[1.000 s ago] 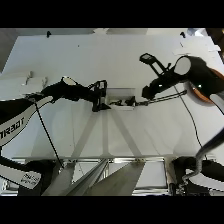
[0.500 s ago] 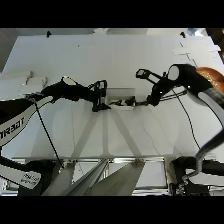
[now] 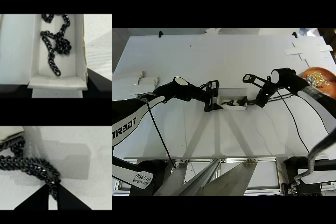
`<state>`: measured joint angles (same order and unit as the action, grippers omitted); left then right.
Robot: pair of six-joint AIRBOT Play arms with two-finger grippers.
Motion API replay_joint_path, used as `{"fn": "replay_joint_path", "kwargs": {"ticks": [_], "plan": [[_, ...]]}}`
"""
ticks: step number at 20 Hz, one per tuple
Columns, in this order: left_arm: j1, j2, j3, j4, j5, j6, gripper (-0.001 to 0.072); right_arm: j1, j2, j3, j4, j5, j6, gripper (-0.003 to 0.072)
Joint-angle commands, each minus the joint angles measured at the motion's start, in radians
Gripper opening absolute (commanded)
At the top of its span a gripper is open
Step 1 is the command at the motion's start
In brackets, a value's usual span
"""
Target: Fold the box and place the chain.
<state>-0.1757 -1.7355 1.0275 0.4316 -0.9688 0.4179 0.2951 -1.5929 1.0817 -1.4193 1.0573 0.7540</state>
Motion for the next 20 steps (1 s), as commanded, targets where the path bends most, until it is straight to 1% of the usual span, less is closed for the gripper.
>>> {"fn": "replay_joint_path", "kwargs": {"ticks": [1, 3, 6, 8, 10, 12, 15, 17, 19, 20], "plan": [[-0.001, 0.000, 0.000, 0.000, 0.000, 0.000, 0.0328, 0.003, 0.002, -0.002, 0.000, 0.068, 0.059, 0.0006], [-0.001, 0.000, 0.000, 0.000, 0.000, 0.000, 0.0328, 0.003, 0.035, -0.002, 0.002, 0.087, 0.065, 0.0006], [-0.001, 0.000, 0.000, 0.000, 0.000, 0.000, 0.0328, 0.003, 0.124, -0.002, 0.014, 0.074, 0.106, 0.0006], [-0.001, 0.000, 0.000, 0.000, 0.000, 0.000, 0.0328, 0.003, 0.186, -0.002, 0.072, 0.064, 0.106, 0.0006], [-0.001, 0.000, 0.000, 0.000, 0.000, 0.000, 0.0328, 0.003, 0.235, -0.002, 0.180, 0.028, 0.105, 0.0006], [-0.001, 0.000, 0.000, 0.000, 0.000, 0.000, 0.0328, 0.003, 0.264, -0.001, 0.321, -0.011, 0.093, 0.0006], [-0.001, 0.000, 0.000, 0.000, 0.000, 0.000, 0.0328, 0.016, 0.269, -0.001, 0.566, -0.042, -0.011, 0.0006], [-0.001, 0.000, 0.000, 0.000, 0.000, 0.000, 0.0328, 0.044, 0.268, -0.001, 0.664, -0.101, -0.073, 0.0005], [-0.001, 0.000, 0.000, 0.000, 0.000, 0.000, 0.0328, 0.080, 0.261, -0.001, 0.733, -0.175, -0.124, 0.0001], [-0.001, 0.000, 0.000, 0.000, 0.000, 0.000, 0.0328, 0.097, 0.254, -0.001, 0.763, -0.193, -0.149, 0.0001]]}}
